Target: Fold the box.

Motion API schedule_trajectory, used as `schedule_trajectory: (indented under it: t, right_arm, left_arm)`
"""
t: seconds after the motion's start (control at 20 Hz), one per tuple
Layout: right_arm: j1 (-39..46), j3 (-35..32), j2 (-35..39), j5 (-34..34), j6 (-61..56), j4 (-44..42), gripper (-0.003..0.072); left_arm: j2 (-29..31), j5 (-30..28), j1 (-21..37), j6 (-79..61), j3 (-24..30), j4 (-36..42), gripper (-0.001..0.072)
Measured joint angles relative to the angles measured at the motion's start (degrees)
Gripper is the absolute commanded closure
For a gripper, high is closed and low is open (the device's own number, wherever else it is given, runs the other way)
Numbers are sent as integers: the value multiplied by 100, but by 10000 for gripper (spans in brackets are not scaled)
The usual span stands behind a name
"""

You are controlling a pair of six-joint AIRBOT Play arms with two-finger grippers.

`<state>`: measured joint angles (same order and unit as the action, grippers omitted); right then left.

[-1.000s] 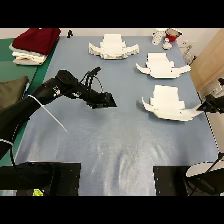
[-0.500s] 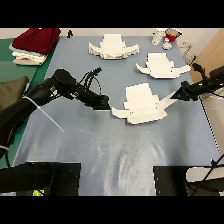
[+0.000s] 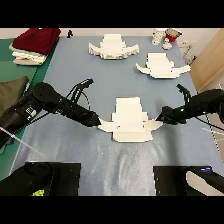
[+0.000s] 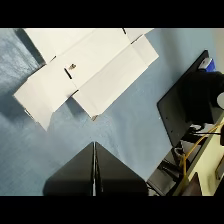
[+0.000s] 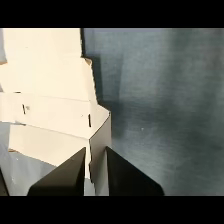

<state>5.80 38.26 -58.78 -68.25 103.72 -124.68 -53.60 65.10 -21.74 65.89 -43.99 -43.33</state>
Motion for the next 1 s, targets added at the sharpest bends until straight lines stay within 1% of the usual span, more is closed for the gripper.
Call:
schedule_trajectory:
  t: [0.05, 0.15, 0.35, 0.45, 0.5, 0.6, 0.65, 0.7, 0.75, 0.8, 0.85, 0.9, 1.0]
  right_arm:
    - [-52, -85, 17, 76, -24, 20, 481]
    - [-116, -140, -94, 98, 15, 79, 481]
    - [-177, 31, -675, -107, 205, 127, 493]
    - [-181, 129, -940, -160, 382, 9, 610]
    - [-188, 162, -1036, -195, 507, -98, 683]
    - [-205, 201, -1139, -249, 767, -328, 684]
    - [-229, 197, -1158, -236, 883, -413, 684]
    - [-282, 149, -1143, -227, 1016, -509, 684]
    - [-352, 52, -1091, -221, 1147, -599, 684]
    - [-452, -101, -986, -179, 1287, -688, 684]
    - [-566, -278, -844, -79, 1401, -772, 684]
    - [-710, -487, -660, 59, 1510, -831, 684]
    - [-1001, -859, -260, 387, 1644, -925, 684]
  left_arm:
    - [52, -17, 0, 9, 42, 0, 173]
    - [111, -31, 0, 15, 90, -2, 184]
    - [160, -57, 0, 17, 138, 4, 184]
    - [173, -63, 0, 17, 142, 7, 185]
    - [175, -70, 0, 17, 142, 7, 186]
    - [179, -144, 0, 57, 146, 7, 194]
    - [177, -212, 13, 98, 146, 9, 376]
    - [153, -275, 46, 127, 133, 11, 430]
    - [105, -306, 114, 149, 98, 11, 430]
    - [33, -315, 219, 175, 59, 15, 380]
    - [-76, -293, 369, 192, 4, 11, 210]
    - [-203, -271, 531, 212, -48, 37, 125]
    - [-551, -195, 905, 127, -131, 214, 115]
